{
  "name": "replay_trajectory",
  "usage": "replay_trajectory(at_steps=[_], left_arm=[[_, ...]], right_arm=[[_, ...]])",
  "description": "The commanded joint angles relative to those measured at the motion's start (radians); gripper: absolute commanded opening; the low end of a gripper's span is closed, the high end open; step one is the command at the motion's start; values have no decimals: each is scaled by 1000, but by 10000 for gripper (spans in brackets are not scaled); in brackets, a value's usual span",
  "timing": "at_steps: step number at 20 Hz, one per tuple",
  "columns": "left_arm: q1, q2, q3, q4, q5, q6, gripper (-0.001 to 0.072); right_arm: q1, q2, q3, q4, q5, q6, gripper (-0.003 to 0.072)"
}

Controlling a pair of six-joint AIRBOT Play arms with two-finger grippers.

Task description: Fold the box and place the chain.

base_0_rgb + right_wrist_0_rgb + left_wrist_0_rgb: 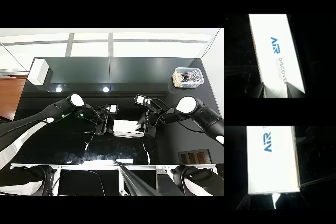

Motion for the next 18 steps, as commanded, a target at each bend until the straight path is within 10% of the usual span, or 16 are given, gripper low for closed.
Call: replay_trajectory(at_steps=[1, 18], left_arm=[[0, -1, -1, 0, -1, 0, 481], [0, -1, -1, 0, -1, 0, 481]], right_arm=[[0, 0, -2, -2, -5, 7, 314], [0, 2, -30, -28, -26, 11, 314]])
